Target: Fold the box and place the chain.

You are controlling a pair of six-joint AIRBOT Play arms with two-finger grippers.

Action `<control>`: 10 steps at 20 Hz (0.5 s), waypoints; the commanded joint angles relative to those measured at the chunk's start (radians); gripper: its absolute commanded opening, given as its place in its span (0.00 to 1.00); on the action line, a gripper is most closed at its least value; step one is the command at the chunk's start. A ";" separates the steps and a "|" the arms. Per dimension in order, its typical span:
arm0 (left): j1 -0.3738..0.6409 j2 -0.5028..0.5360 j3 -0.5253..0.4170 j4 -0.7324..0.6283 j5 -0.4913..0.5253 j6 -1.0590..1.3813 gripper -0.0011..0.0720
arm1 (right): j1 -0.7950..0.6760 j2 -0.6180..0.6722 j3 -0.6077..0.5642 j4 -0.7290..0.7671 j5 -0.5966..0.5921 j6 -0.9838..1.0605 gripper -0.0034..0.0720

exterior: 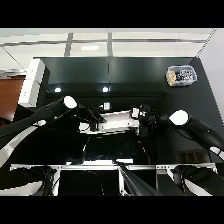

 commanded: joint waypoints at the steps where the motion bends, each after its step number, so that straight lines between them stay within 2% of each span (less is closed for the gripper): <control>1: -0.001 -0.001 0.000 0.000 -0.005 0.002 0.05 | -0.040 -0.051 0.002 0.138 0.042 -0.148 0.94; 3: 0.000 -0.001 0.000 0.000 -0.004 0.002 0.05 | -0.040 -0.080 0.002 0.167 0.065 -0.221 0.94; 10: 0.000 -0.001 0.000 0.000 -0.004 0.002 0.05 | -0.082 -0.091 0.002 0.150 0.108 -0.221 0.94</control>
